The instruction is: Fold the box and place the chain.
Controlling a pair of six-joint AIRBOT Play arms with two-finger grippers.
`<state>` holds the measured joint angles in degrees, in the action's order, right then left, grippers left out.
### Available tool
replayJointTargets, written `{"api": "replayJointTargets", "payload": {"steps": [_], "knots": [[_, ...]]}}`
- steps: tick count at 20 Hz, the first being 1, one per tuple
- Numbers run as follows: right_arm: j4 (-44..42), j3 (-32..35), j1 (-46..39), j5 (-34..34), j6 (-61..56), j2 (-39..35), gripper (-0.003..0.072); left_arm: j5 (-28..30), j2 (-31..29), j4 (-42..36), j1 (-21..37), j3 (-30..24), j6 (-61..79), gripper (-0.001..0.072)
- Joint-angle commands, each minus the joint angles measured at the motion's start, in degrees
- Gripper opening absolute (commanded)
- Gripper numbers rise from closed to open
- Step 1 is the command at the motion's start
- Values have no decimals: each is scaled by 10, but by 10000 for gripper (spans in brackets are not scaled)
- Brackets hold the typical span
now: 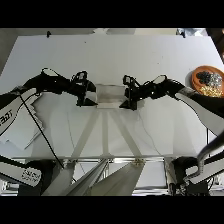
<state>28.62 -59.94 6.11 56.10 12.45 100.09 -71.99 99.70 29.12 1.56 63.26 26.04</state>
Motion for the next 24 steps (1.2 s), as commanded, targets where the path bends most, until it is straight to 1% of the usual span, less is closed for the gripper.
{"api": "replayJointTargets", "payload": {"steps": [1, 2, 4, 7, 11, 12, 13, 14, 15, 19, 24], "knots": [[0, 0, 0, 0, 0, 0, 367, 28, 5, 47, -16, 1, -50, 701], [0, 0, 0, 1, 0, 0, 367, 48, 7, 67, -22, 1, -56, 701], [0, 0, 0, 0, 0, 0, 367, 76, 12, 70, -31, 0, -56, 701], [0, 0, 0, 0, 0, 0, 367, 76, 26, 8, -38, 1, -57, 701], [0, 0, 0, 0, 0, 0, 367, 82, 26, 7, -42, 1, -59, 697], [0, 0, 0, 0, 0, 0, 367, 82, 26, 7, -42, 1, -59, 646], [0, 0, 0, 0, 0, 0, 367, 82, 26, 8, -42, 1, -59, 481], [0, 0, 0, 0, 0, 0, 367, 81, 26, 10, -44, 1, -59, 371], [0, 0, 0, 0, 0, 0, 367, 81, 26, 18, -47, 1, -59, 331], [0, 0, 0, 0, 0, 0, 367, 82, 25, 43, -59, 1, -57, 333], [0, 0, 0, 0, 0, 0, 367, 81, 25, 43, -59, 1, -57, 335]]}}
